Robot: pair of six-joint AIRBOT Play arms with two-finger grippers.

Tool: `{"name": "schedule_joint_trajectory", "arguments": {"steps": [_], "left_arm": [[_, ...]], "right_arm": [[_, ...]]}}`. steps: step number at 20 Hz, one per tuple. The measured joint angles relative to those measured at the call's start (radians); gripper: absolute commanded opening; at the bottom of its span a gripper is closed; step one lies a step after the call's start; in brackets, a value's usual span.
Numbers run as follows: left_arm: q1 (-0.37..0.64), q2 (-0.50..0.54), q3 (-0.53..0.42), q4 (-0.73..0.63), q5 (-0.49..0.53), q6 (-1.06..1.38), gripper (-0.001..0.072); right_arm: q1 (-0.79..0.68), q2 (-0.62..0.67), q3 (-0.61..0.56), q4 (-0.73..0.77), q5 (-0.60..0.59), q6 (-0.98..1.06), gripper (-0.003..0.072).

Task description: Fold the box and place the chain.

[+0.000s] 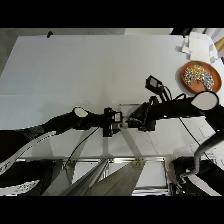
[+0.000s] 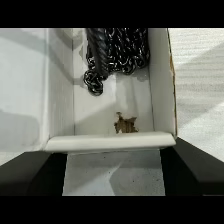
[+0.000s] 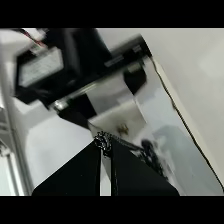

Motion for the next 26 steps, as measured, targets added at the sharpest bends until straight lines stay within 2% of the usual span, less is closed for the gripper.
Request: {"name": "schedule_joint_trajectory", "arguments": {"steps": [2,4,7,12,18,23,26], "left_arm": [[0.0,0.0,0.0,0.0,0.0,0.0,0.032],[0.0,0.0,0.0,0.0,0.0,0.0,0.032],[0.0,0.0,0.0,0.0,0.0,0.0,0.032],[0.0,0.0,0.0,0.0,0.0,0.0,0.032],[0.0,0.0,0.0,0.0,0.0,0.0,0.032],[0.0,0.0,0.0,0.0,0.0,0.0,0.032],[0.0,0.0,0.0,0.0,0.0,0.0,0.032]], "right_arm": [[0.012,-0.029,-0.001,-0.072,-0.025,0.056,0.0096],[0.019,-0.045,-0.001,-0.13,-0.045,0.104,0.0115],[0.023,-0.055,-0.001,-0.173,-0.057,0.143,0.0208],[-0.006,-0.023,-0.001,-0.204,-0.013,0.164,0.0195],[-0.182,0.101,-0.003,-0.342,0.081,0.154,0.0196],[-0.24,0.12,-0.061,-0.46,0.082,-0.034,0.0198],[-0.248,0.099,-0.124,-0.443,0.037,-0.188,0.0199]]}}
